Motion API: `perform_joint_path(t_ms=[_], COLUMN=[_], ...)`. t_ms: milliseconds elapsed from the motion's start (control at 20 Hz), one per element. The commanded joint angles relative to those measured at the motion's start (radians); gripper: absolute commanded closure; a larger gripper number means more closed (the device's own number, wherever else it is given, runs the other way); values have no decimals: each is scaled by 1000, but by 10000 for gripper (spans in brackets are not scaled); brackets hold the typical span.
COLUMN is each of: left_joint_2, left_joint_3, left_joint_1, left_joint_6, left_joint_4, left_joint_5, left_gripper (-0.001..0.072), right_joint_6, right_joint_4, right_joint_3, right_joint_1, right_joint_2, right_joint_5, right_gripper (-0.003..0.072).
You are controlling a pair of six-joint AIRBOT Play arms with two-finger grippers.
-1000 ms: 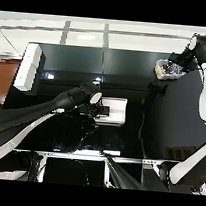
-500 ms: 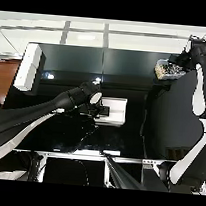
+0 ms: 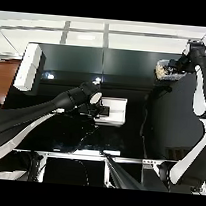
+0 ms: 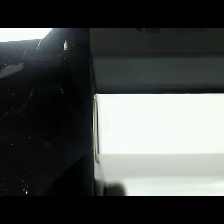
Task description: Fold the box and place the chain.
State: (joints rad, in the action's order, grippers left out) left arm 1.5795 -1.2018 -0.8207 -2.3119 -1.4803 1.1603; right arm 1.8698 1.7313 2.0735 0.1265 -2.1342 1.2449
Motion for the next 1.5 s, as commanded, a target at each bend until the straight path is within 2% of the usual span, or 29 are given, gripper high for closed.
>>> perform_joint_path(t_ms=[0, 200, 400, 650, 850, 950, 1050, 1250, 1450], left_joint_2=[0, 0, 0, 0, 0, 0, 0, 0, 0], left_joint_3=[0, 0, 0, 0, 0, 0, 0, 0, 0], left_joint_1=[1, 1, 1, 1, 1, 1, 1, 1, 1], left_joint_6=[0, 0, 0, 0, 1, 0, 0, 0, 1], left_joint_4=[0, 0, 0, 0, 0, 0, 0, 0, 0], left_joint_5=[0, 0, 0, 0, 0, 0, 0, 0, 0], left_gripper=[683, 682, 682, 683, 682, 682, 683, 682, 682], right_joint_6=[-49, -130, -188, -274, -301, -319, -351, -353, -353], right_joint_4=[-3, -19, -96, -202, -264, -346, -419, -541, -576], right_joint_3=[-5, -6, -6, -76, -77, -77, -77, -102, -160], right_joint_1=[0, -4, -8, -53, -84, -85, -85, -85, -102], right_joint_2=[64, 203, 350, 619, 805, 879, 933, 1012, 1085], right_joint_5=[17, 55, 54, 33, 9, 27, 85, 108, 117], right_gripper=[673, 672, 673, 674, 674, 674, 674, 674, 674])
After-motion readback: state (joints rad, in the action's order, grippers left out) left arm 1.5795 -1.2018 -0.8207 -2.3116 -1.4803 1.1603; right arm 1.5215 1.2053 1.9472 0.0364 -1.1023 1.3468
